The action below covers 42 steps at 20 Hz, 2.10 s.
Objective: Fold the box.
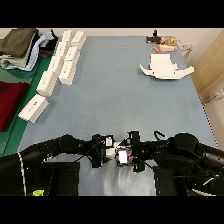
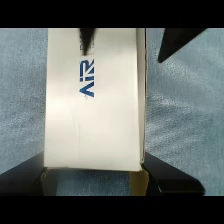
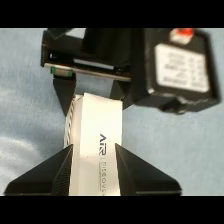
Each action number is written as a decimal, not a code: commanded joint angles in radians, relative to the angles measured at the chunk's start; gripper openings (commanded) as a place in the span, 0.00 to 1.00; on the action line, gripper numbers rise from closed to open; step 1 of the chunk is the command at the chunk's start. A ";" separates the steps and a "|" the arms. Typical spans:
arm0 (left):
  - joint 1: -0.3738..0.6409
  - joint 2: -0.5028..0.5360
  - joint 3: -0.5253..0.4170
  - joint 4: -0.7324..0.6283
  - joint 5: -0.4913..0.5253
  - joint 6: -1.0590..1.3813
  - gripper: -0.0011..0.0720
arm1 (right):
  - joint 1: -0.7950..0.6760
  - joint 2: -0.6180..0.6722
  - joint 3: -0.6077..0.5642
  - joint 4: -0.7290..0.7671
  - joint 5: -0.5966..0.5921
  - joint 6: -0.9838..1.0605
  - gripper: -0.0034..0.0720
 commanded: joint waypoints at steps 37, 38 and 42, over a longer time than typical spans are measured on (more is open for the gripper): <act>0.000 0.000 0.001 0.000 0.002 0.000 0.65 | 0.033 0.088 -0.381 0.277 0.450 0.439 0.05; 0.000 0.000 0.001 0.000 0.002 0.000 0.65 | 0.033 0.081 -0.381 0.277 0.448 0.439 0.05; 0.000 0.000 0.001 0.000 0.002 0.000 0.65 | 0.033 0.083 -0.380 0.277 0.444 0.439 0.05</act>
